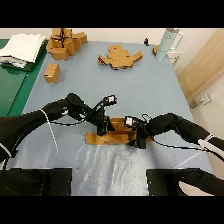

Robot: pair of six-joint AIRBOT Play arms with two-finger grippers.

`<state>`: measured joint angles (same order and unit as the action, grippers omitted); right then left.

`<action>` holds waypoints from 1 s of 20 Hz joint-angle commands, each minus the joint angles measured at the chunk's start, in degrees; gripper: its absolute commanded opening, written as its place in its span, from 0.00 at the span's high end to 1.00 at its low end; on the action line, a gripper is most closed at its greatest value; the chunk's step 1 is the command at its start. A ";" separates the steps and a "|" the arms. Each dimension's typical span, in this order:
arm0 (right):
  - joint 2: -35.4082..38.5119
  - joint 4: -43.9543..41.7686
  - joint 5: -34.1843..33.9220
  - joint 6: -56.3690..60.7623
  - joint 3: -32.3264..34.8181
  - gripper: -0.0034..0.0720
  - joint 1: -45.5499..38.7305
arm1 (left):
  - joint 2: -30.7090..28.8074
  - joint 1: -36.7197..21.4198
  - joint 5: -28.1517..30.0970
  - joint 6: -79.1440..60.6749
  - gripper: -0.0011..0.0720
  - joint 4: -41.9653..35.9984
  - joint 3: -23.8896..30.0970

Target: Fold the box.

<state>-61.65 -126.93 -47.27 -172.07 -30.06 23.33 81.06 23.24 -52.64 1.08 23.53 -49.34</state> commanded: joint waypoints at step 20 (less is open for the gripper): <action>-1.18 -0.26 1.22 0.00 0.57 0.25 0.02 | 0.02 -0.02 0.00 0.00 0.96 0.02 0.00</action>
